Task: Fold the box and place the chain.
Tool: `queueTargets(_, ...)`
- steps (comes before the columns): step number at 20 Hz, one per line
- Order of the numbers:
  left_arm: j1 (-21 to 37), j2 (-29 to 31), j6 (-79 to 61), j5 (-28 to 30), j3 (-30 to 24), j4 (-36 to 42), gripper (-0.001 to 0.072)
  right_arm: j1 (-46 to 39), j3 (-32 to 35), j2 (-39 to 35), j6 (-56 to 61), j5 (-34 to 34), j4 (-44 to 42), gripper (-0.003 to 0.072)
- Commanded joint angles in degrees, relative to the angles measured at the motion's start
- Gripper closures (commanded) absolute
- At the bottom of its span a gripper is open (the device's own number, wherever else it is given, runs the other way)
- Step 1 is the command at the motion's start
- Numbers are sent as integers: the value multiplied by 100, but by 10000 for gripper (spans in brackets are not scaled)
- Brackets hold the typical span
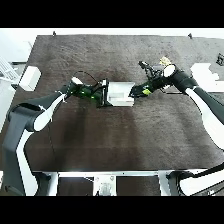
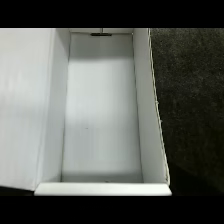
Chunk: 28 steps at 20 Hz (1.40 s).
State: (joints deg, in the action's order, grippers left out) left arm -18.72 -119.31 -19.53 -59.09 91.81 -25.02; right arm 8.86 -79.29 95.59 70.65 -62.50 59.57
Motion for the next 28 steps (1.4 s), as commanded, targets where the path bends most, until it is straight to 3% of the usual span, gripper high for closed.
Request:
queueTargets(1,-2,0,-2,2,-2,0,184,94,-17,2,334,7,431,243)
queueTargets(6,-2,-2,-2,2,-2,0,184,348,-22,2,586,83,730,259)
queueTargets(11,-2,0,-2,2,-2,0,184,643,-151,2,1309,160,1611,259)
queueTargets(17,-2,-2,-2,2,-2,0,184,791,-470,291,1941,155,1891,259)
queueTargets(23,-2,-2,-2,2,-2,0,184,1036,-778,511,2741,-107,2833,259)
queueTargets(28,-2,0,-2,0,-2,0,184,1036,-782,538,2992,-275,3071,259)
